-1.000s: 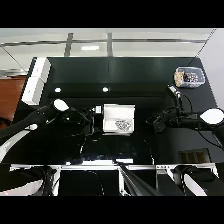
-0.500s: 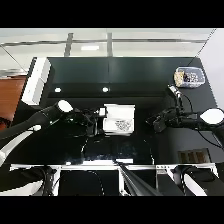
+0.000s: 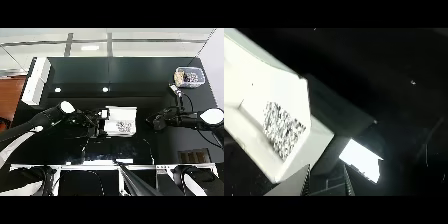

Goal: Fold the box and place the chain.

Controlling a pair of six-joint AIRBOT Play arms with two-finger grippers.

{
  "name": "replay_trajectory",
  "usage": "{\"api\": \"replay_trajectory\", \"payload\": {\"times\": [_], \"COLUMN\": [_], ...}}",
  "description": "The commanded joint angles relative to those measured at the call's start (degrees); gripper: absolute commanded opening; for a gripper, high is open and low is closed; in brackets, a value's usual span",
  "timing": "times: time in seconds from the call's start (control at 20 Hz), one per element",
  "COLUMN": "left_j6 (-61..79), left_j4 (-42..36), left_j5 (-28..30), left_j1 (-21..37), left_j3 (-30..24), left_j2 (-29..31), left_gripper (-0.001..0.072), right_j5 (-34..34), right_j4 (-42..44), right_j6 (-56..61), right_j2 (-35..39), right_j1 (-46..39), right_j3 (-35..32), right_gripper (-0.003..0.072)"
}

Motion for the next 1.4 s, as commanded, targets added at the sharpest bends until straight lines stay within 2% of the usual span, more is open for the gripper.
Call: {"api": "replay_trajectory", "payload": {"times": [0.0, 0.05, 0.15, 0.2, 0.3, 0.4, 0.55, 0.65, 0.75, 0.85, 0.95, 1.1, 1.35], "left_j6": [-0.07, -0.07, -0.26, -0.31, -0.28, -0.31, -0.46, -0.48, -0.48, -0.46, -0.48, -0.48, -0.48], "left_j4": [-0.02, -0.02, -0.02, -0.02, -0.04, -0.04, -0.04, -0.04, -0.87, -1.14, -1.11, -1.11, -1.11], "left_j5": [0.17, 0.17, 0.63, 1.07, 1.68, 1.64, 1.68, 1.66, 1.62, 1.62, 1.62, 1.62, 1.6], "left_j1": [-0.57, -0.57, -0.57, -0.57, -0.57, -0.57, -0.57, -0.57, -0.57, -0.59, -0.59, -0.59, -0.59], "left_j3": [0.02, 0.02, 0.02, 0.02, 0.02, 0.02, 0.02, 0.02, 0.02, 0.02, 0.02, 0.02, 0.02], "left_j2": [0.0, 0.0, 0.0, 0.0, 0.0, 0.0, 0.0, 0.0, 0.0, 0.0, 0.0, 0.0, 0.0], "left_gripper": [0.0285, 0.0285, 0.0286, 0.0286, 0.0287, 0.0291, 0.0292, 0.0292, 0.0292, 0.0292, 0.0292, 0.0292, 0.0292], "right_j5": [-7.28, -11.15, -19.67, -21.59, -20.9, -19.61, -12.7, -7.78, -1.81, 7.32, 12.85, 17.11, 15.28], "right_j4": [1.33, 2.8, 9.55, 13.81, 19.08, 18.56, 15.96, 12.11, 8.33, 4.11, 1.05, -1.55, -2.84], "right_j6": [8.5, 10.73, 12.55, 12.52, 12.55, 12.48, 11.17, 6.64, -6.82, -20.24, -23.78, -23.78, -27.87], "right_j2": [-0.04, -0.07, -0.85, -2.38, -7.76, -14.47, -24.28, -27.45, -27.1, -26.25, -25.35, -24.33, -24.35], "right_j1": [0.02, 0.02, 0.02, 0.02, 0.33, 2.6, 7.26, 9.44, 9.86, 9.84, 9.84, 10.03, 11.26], "right_j3": [-0.02, -0.02, 0.09, 0.79, 3.63, 8.2, 15.98, 18.69, 19.96, 22.05, 24.39, 25.42, 21.97], "right_gripper": [0.0648, 0.0699, 0.0698, 0.0698, 0.0698, 0.0698, 0.0698, 0.0699, 0.0699, 0.0699, 0.0698, 0.0698, 0.0698]}}
